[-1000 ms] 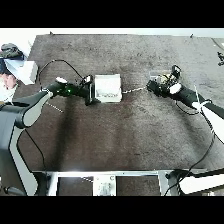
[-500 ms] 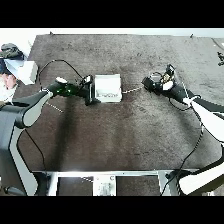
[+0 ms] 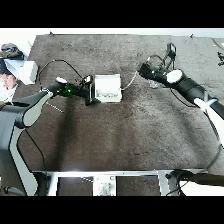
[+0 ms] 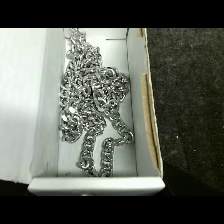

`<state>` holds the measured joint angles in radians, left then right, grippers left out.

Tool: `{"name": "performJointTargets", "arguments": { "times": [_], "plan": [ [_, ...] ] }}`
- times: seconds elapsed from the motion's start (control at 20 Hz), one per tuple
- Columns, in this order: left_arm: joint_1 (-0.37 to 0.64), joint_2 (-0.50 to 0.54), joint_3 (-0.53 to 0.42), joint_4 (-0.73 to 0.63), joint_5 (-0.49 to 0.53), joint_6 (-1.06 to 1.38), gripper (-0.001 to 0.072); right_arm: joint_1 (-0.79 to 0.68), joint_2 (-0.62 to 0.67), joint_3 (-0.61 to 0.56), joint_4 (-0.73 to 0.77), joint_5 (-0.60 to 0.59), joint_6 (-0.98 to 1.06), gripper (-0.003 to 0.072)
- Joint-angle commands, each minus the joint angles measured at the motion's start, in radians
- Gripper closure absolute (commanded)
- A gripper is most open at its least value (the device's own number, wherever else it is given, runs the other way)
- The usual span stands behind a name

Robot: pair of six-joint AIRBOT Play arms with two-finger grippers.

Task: Fold the box and place the chain.

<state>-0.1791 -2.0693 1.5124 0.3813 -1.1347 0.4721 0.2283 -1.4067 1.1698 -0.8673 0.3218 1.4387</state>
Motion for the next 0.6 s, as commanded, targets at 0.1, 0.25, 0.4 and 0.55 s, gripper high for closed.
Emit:
{"name": "performJointTargets", "arguments": {
  "times": [0.1,0.25,0.4,0.55],
  "plan": [
    [0.000,0.000,0.000,0.000,0.000,0.000,0.0220,0.153,0.214,0.002,-0.029,-0.048,-0.052,0.0677],
    [0.000,0.000,0.000,0.000,0.000,0.000,0.0220,0.224,0.229,0.003,-0.026,-0.103,-0.051,0.0678],
    [0.000,0.000,0.000,0.000,0.001,0.000,0.0220,0.277,0.196,0.003,-0.026,-0.108,-0.051,0.0678],
    [0.000,0.000,0.000,0.000,0.000,0.000,0.0220,0.306,0.109,0.002,-0.026,-0.100,-0.051,0.0678]
  ]
}}
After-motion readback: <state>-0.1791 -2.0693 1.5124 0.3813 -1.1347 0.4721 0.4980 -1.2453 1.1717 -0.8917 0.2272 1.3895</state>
